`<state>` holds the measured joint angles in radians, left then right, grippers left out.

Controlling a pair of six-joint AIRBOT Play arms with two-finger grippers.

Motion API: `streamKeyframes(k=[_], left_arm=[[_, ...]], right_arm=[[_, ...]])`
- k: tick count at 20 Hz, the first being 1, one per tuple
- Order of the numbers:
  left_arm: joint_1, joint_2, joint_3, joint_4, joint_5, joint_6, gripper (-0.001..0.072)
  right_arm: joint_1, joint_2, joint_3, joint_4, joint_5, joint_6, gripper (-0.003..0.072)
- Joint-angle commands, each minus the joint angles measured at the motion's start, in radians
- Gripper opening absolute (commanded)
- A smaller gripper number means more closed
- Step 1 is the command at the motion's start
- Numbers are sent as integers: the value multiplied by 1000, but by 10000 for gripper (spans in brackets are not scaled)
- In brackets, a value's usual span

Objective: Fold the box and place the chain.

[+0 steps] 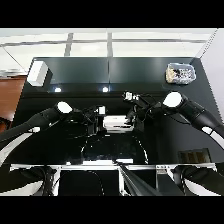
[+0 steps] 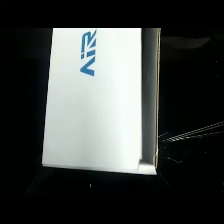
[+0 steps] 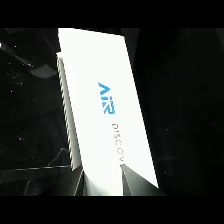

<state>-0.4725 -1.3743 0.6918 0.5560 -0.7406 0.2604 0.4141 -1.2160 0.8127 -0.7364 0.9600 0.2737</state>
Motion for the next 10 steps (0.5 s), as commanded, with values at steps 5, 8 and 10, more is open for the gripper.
streamKeyframes(k=[5, 8, 10], left_arm=[[0, 0, 0, 1, 0, 2, 357], [0, 0, 0, 1, 0, 2, 356], [0, 0, 0, 1, 0, 2, 357]], right_arm=[[3, -8, -1, -29, 2, 15, 237], [15, -9, -1, -34, 1, 16, 247], [15, -9, -5, -46, 0, 25, 315]])
